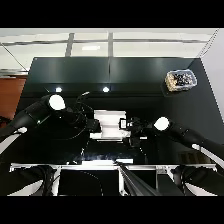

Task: Fold the box and place the chain.

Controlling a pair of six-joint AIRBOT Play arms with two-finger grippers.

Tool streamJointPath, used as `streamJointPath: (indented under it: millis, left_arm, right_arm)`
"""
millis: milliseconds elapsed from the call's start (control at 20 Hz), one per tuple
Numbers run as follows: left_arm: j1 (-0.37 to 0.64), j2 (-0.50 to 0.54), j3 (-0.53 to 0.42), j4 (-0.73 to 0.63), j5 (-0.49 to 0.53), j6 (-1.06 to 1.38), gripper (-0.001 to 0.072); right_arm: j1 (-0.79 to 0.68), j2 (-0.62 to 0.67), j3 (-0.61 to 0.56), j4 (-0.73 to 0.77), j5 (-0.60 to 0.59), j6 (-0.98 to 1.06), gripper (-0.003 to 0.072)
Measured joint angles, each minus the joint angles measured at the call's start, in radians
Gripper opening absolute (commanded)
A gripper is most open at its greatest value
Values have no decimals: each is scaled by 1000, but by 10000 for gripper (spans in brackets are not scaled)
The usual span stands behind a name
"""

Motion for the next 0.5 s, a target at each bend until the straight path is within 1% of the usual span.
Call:
streamJointPath:
  millis: [100, 150, 200, 250, 300, 350, 500]
  left_arm:
    - [-5, 0, 6, 11, -16, -23, 608]
    - [-7, 0, 8, 14, -19, -32, 556]
    - [-8, 0, 10, 17, -19, -36, 534]
    - [-9, 0, 11, 19, -22, -44, 533]
    - [-10, 0, 11, 21, -23, -49, 480]
    - [-10, 0, 11, 21, -24, -51, 461]
    - [-11, 0, 13, 25, -18, -59, 459]
  right_arm:
    - [0, 0, 0, 0, 0, 0, 437]
    - [0, 0, 0, 0, 0, 0, 437]
    - [0, 0, 0, 0, 0, 0, 437]
    - [0, 0, 0, 0, 0, 0, 437]
    - [0, 0, 0, 0, 0, 0, 437]
    - [0, 0, 0, 0, 0, 0, 437]
    - [0, 0, 0, 0, 0, 0, 437]
